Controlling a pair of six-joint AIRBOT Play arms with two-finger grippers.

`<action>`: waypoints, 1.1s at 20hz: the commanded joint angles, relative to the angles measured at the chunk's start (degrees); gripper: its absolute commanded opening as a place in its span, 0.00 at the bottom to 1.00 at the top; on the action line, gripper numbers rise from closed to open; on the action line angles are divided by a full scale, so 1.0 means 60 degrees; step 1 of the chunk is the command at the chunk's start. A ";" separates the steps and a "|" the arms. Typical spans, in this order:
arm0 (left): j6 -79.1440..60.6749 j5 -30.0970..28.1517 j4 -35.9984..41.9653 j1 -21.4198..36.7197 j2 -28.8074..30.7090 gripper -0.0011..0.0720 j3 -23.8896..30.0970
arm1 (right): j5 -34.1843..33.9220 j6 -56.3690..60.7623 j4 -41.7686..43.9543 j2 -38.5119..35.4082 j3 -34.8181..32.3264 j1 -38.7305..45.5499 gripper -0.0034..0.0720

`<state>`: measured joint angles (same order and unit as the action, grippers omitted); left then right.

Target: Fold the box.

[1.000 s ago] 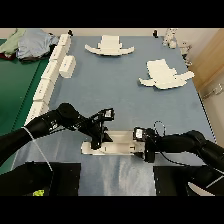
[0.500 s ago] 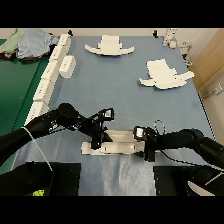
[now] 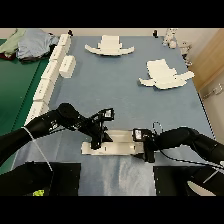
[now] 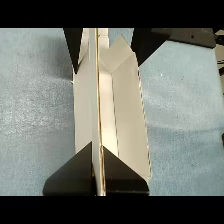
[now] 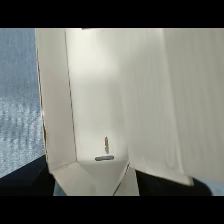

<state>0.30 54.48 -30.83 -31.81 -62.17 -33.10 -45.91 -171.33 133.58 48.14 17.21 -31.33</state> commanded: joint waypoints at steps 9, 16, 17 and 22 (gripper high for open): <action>-0.0004 -0.0004 -0.0004 0.0000 0.0000 0.04 -0.0011 | 0.0495 -0.0127 0.0215 0.0714 0.0018 0.0033 0.97; -0.0004 -0.0004 0.0000 0.0000 0.0000 0.04 -0.0011 | 0.0484 -0.0127 0.0321 0.0714 0.0015 0.0029 0.80; -0.0004 -0.0004 0.0000 0.0000 0.0000 0.04 -0.0011 | 0.0466 -0.0127 0.0313 0.0714 0.0015 0.0029 0.80; -0.0004 -0.0004 0.0000 0.0000 0.0000 0.04 -0.0011 | 0.0382 -0.0127 0.0270 0.0470 0.0015 0.0029 0.80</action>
